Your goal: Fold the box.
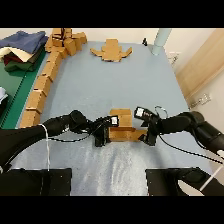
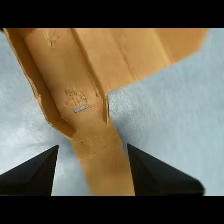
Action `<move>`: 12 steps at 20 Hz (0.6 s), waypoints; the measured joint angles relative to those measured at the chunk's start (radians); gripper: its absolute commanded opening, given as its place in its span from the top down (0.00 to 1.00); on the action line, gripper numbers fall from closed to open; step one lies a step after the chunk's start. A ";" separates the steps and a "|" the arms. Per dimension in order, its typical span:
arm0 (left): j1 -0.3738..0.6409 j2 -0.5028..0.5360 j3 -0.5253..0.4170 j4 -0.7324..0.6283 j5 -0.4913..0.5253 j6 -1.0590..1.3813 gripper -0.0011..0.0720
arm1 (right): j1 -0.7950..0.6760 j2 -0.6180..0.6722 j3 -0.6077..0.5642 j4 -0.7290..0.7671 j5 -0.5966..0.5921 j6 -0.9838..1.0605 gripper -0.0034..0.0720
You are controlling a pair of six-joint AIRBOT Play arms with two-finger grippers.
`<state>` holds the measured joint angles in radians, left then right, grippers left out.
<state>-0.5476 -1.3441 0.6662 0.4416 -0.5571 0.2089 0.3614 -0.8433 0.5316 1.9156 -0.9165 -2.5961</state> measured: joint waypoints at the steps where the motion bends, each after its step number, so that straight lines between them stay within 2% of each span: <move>1: 0.000 0.000 0.000 0.000 0.000 0.000 0.36 | 0.000 -0.023 -0.015 0.016 0.034 -0.066 0.07; 2: 0.000 0.000 0.000 0.000 0.000 0.000 0.36 | 0.000 -0.043 -0.025 0.038 0.056 -0.121 0.07; 3: 0.000 0.000 0.000 0.000 0.000 0.000 0.36 | 0.000 -0.061 -0.033 0.061 0.080 -0.175 0.20; 4: 0.000 0.000 0.000 0.000 0.000 0.000 0.36 | 0.000 -0.075 -0.039 0.079 0.102 -0.222 0.42; 6: 0.000 0.000 0.000 0.000 0.000 0.000 0.36 | 0.005 -0.089 -0.044 0.109 0.132 -0.290 0.52; 7: 0.000 0.000 0.000 0.000 0.000 0.000 0.36 | 0.011 -0.092 -0.046 0.117 0.139 -0.315 0.65; 12: 0.000 0.000 0.000 0.000 0.000 0.000 0.36 | 0.063 -0.089 -0.049 0.150 0.154 -0.372 0.68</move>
<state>-0.5476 -1.3441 0.6662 0.4416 -0.5571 0.2089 0.4240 -0.9318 0.4824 2.0651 -0.7620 -2.9677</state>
